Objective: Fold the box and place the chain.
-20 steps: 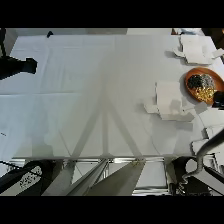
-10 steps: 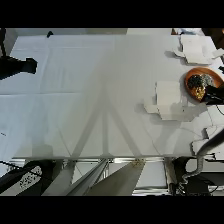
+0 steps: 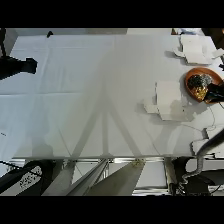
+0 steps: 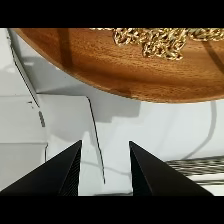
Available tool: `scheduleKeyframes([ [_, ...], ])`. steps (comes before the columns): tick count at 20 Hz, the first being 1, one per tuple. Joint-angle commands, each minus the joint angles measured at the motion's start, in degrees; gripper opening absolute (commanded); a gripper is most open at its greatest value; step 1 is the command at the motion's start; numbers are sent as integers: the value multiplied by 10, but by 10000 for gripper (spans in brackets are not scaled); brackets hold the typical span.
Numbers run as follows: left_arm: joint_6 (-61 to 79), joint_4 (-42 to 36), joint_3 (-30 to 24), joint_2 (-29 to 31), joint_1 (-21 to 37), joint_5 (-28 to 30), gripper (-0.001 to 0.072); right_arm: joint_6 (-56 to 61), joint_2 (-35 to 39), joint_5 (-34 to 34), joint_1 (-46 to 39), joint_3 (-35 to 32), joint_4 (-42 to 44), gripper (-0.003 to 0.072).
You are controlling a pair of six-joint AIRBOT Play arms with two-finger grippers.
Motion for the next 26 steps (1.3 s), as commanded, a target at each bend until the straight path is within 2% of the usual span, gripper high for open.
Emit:
scheduleKeyframes([
  [1, 0, 0, 0, 0, 0, 0, 695, -4, -1, 23, 0, 29, 0, 338],
  [6, 0, 0, 0, 0, 0, 0, 695, -2, -15, 32, 0, 29, -5, 338],
  [10, 0, 0, 0, 0, 0, 0, 695, 0, -54, 76, 0, 29, -3, 338],
  [17, 0, 0, 0, 0, 0, 0, 695, 0, -87, 104, 0, 29, 16, 336],
  [20, 0, 0, 0, 0, 0, 0, 695, 2, -99, 127, 0, 29, 14, 240],
  [22, 0, 0, 0, 0, 0, 0, 695, -5, -100, 124, 0, 29, 12, 43],
  [23, 0, 0, 0, 0, 0, 0, 695, -9, -100, 120, 0, 29, 11, 12],
  [26, 0, 0, 0, 0, 0, 0, 695, -31, -99, 123, 0, 29, 14, 11],
])
